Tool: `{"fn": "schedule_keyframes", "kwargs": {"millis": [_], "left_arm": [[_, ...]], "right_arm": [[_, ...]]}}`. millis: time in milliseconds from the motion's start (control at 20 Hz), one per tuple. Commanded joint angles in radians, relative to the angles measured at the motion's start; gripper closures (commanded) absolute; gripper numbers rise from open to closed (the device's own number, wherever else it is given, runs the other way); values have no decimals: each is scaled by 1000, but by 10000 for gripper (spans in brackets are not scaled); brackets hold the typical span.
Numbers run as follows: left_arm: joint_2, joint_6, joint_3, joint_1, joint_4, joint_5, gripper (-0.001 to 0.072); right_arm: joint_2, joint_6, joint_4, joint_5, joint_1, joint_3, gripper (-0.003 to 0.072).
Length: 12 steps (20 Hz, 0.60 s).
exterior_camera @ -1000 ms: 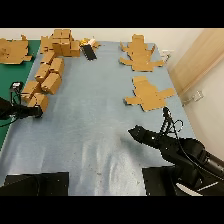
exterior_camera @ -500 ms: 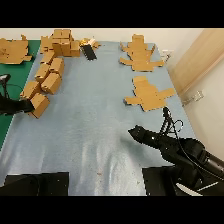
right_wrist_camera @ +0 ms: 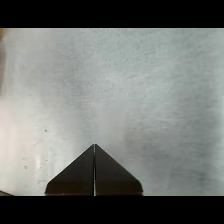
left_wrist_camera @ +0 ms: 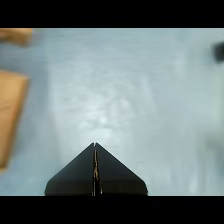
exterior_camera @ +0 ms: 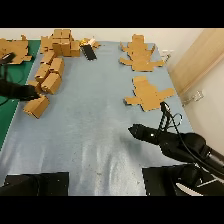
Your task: Fold the box.
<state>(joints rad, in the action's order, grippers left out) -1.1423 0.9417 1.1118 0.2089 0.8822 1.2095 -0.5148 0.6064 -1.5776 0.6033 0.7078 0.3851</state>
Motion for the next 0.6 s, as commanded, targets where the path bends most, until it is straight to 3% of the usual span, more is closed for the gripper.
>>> {"fn": "schedule_keyframes", "kwargs": {"millis": [0,150,300,400,550], "left_arm": [[8,-12,10,-205,-69,29,700],[6,108,42,-444,95,-42,700],[6,238,67,-668,258,-160,700],[-18,284,67,-761,290,-216,700],[-79,318,67,-813,293,-224,700]], "right_arm": [[-125,199,-5,172,-48,156,686],[-298,398,-56,298,-121,340,686],[-488,621,-204,383,-184,503,686],[-602,706,-267,410,-195,581,686],[-734,768,-290,467,-195,676,686]]}}
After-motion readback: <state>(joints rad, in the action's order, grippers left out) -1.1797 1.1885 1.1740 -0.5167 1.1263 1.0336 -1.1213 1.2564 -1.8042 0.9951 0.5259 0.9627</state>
